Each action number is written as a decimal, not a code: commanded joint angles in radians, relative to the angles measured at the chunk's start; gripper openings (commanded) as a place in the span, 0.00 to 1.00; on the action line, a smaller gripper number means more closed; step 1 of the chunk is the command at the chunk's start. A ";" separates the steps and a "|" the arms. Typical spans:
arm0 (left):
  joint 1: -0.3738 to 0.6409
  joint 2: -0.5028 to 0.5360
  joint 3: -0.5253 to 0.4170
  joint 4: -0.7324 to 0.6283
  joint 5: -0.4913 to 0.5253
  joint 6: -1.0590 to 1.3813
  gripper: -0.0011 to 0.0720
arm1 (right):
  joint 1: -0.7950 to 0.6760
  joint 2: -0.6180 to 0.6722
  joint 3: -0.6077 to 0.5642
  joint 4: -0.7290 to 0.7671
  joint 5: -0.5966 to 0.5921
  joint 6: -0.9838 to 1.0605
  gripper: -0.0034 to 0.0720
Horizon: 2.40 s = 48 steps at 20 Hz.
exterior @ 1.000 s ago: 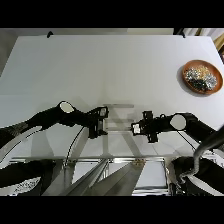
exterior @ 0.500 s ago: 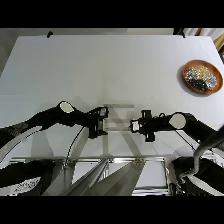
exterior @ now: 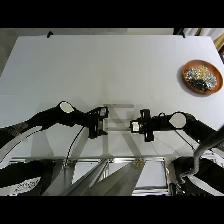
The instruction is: Fold the box and place the chain.
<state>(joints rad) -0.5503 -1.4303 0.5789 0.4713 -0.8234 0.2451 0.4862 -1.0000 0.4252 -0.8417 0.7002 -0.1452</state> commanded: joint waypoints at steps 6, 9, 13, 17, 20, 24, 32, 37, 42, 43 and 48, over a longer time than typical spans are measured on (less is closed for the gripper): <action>0.000 0.000 0.000 0.000 0.000 0.000 0.39 | 0.071 -0.007 0.000 0.079 -0.061 -0.089 0.30; 0.000 0.000 0.000 0.000 0.000 0.000 0.39 | 0.072 -0.008 0.000 0.079 -0.061 -0.089 0.30; 0.000 0.000 0.000 0.000 0.000 0.000 0.39 | 0.072 -0.008 0.000 0.079 -0.062 -0.089 0.30; 0.000 0.000 0.000 0.000 0.000 0.000 0.39 | 0.108 -0.042 0.000 0.078 -0.082 -0.092 0.27; 0.000 0.000 0.000 0.000 0.000 0.000 0.39 | 0.111 -0.068 0.000 0.077 -0.088 -0.092 0.27; 0.000 0.000 0.000 0.000 0.000 0.000 0.39 | 0.111 -0.068 0.000 0.077 -0.092 -0.092 0.36; 0.000 0.000 0.000 0.000 0.000 0.000 0.39 | 0.111 -0.068 0.000 0.052 -0.134 -0.087 0.57; 0.000 0.000 0.000 0.000 0.000 0.000 0.39 | 0.110 0.097 0.000 -0.169 -0.131 0.229 0.05; 0.000 0.000 0.000 0.000 0.000 0.000 0.39 | 0.091 0.356 0.000 -0.237 -0.042 0.687 0.05; 0.000 0.000 0.000 0.000 0.000 0.000 0.39 | 0.058 0.390 0.000 -0.244 -0.021 0.864 0.05; 0.000 0.000 0.000 0.000 0.000 0.000 0.39 | -0.238 0.438 0.000 -0.383 0.214 1.389 0.05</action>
<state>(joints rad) -0.5503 -1.4303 0.5789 0.4706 -0.8234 0.2447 0.3904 -0.5968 0.4248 -1.1370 0.7708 0.9314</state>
